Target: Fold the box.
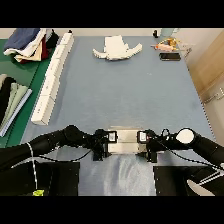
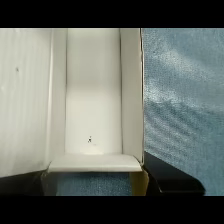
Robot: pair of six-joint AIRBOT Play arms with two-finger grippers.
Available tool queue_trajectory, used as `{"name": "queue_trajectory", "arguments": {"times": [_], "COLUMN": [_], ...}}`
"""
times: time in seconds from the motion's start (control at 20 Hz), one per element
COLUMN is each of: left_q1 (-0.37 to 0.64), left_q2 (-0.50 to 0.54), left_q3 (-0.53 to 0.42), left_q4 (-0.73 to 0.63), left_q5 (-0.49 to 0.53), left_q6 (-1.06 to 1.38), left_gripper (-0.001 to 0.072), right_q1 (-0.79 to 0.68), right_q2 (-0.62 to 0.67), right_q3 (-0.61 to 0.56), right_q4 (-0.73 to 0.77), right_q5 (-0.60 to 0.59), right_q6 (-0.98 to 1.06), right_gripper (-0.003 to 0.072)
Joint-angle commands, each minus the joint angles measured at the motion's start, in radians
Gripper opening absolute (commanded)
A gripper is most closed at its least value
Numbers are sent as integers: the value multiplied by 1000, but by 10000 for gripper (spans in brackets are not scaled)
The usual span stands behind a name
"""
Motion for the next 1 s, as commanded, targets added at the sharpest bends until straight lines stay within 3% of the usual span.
{"name": "queue_trajectory", "arguments": {"times": [0.0, 0.5, 0.55, 0.6, 0.65, 0.95], "left_q1": [-1, -1, -1, -1, -1, -1], "left_q2": [0, 0, 0, 0, 0, 0], "left_q3": [1, 1, 0, 1, 1, 1], "left_q4": [1, 1, 1, 1, 1, 0], "left_q5": [-2, -2, -2, -2, -2, -2], "left_q6": [1, 1, 1, 1, 1, 1], "left_gripper": [498, 497, 497, 497, 497, 497], "right_q1": [0, 0, 0, 0, 0, -1], "right_q2": [0, 0, 0, 0, 0, 19], "right_q3": [1, 1, 1, 1, 2, 6], "right_q4": [0, 1, 0, 2, 2, -19], "right_q5": [0, 0, -3, -3, 2, 8], "right_q6": [0, 0, 0, 0, 0, 1], "right_gripper": [513, 513, 532, 682, 720, 720]}}
